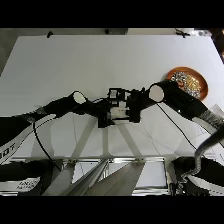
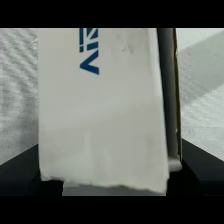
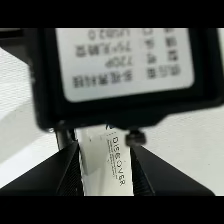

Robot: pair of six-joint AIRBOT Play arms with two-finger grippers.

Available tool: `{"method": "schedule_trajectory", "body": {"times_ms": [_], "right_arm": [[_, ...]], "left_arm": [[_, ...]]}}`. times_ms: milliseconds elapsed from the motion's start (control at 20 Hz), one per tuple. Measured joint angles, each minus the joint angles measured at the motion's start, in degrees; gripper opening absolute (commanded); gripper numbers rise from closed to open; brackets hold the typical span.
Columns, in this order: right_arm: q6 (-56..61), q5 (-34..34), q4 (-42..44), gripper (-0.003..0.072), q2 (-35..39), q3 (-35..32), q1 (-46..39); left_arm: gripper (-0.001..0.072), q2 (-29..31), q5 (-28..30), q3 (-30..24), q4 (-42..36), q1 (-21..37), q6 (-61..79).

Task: Fold the box and place the chain.

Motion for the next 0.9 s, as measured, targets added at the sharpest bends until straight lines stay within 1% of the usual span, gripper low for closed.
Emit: {"method": "schedule_trajectory", "body": {"times_ms": [250, 400, 450, 500, 550, 600, 900], "right_arm": [[0.11, 3.17, 0.07, 0.0297, -0.02, -1.44, 0.46], [0.13, 3.17, 0.09, 0.0301, 0.02, -2.54, 0.98], [0.13, 3.06, 0.07, 0.0323, 0.13, -2.73, 1.09], [0.13, 2.93, 0.04, 0.0384, 0.31, -2.91, 1.16], [0.13, 2.91, 0.02, 0.0430, 0.57, -3.02, 1.22], [0.13, 2.58, -0.07, 0.0441, 1.01, -3.13, 1.27], [0.22, -1.79, -0.17, 0.0440, 5.86, -3.21, 1.29]], "left_arm": [[0.0171, 0.00, 0.04, 0.00, 0.20, -0.02, 0.02], [0.0171, 0.00, 0.04, 0.00, 0.20, -0.02, -0.07], [0.0171, 0.00, 0.04, 0.00, 0.17, -0.02, -0.07], [0.0171, 0.00, 0.04, 0.00, 0.15, -0.02, -0.11], [0.0171, 0.00, 0.02, 0.00, 0.11, -0.02, -0.17], [0.0171, 0.00, 0.02, 0.00, 0.02, -0.02, -0.28], [0.0171, 0.00, 0.02, -0.02, -0.02, -0.02, -0.37]]}}
